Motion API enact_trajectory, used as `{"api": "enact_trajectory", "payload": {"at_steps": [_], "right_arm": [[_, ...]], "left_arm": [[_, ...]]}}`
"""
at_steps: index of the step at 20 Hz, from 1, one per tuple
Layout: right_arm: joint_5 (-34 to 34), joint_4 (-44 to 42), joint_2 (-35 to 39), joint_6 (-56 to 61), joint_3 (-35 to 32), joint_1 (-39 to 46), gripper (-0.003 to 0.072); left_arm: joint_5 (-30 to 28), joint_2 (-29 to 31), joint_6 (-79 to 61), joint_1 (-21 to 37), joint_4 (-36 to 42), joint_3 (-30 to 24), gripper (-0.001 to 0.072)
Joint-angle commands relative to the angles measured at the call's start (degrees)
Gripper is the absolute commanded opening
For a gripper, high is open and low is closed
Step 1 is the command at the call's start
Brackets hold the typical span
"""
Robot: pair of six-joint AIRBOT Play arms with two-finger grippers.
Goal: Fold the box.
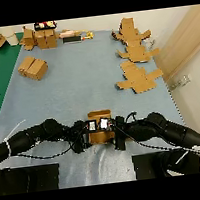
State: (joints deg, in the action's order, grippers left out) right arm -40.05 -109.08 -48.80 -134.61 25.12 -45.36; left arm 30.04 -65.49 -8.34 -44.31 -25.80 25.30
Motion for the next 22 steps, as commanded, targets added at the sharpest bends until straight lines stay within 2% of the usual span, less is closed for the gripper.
{"api": "enact_trajectory", "payload": {"at_steps": [1,6,8,11,12,13,14,15,17,18,20,22], "right_arm": [[-0.4,-0.2,-0.3,0.0,0.0,-0.1,0.0505],[-2.7,0.7,0.7,3.0,0.0,0.0,0.0503],[-9.6,6.8,3.7,11.8,0.0,0.3,0.0499],[-19.3,20.3,11.1,35.9,0.0,2.5,0.0499],[-20.3,21.9,13.4,42.9,0.0,3.7,0.0473],[-20.7,21.5,15.4,48.1,0.0,5.0,0.0318],[-21.2,21.2,17.4,52.8,0.0,6.5,0.0261],[-22.3,21.3,18.9,58.2,0.0,8.0,0.0259],[-26.4,23.3,20.9,66.1,-0.1,11.8,0.0067],[-28.4,24.6,21.4,69.2,-0.2,14.1,0.0016],[-30.6,25.7,21.6,72.9,-0.8,19.7,0.0006],[-30.5,20.8,20.9,72.1,-2.7,24.0,0.0006]], "left_arm": [[0.0,0.0,0.0,0.0,0.1,0.0,0.0362],[0.0,0.0,0.0,0.0,0.1,0.0,0.0362],[0.0,0.0,0.0,0.0,0.1,0.0,0.0362],[0.0,0.0,0.0,0.0,0.1,0.0,0.0362],[0.0,0.0,0.0,0.0,0.1,0.0,0.0362],[0.0,0.0,0.0,0.0,0.1,0.0,0.0362],[0.0,0.0,0.0,0.0,0.1,0.0,0.0362],[0.0,0.0,0.0,0.0,0.1,0.0,0.0362],[0.0,0.0,0.0,0.0,0.1,0.0,0.0362],[0.0,0.0,0.0,0.0,0.1,0.0,0.0362],[0.0,0.0,0.0,0.0,0.1,0.0,0.0362],[0.0,0.0,0.0,0.0,0.1,0.0,0.0362]]}}
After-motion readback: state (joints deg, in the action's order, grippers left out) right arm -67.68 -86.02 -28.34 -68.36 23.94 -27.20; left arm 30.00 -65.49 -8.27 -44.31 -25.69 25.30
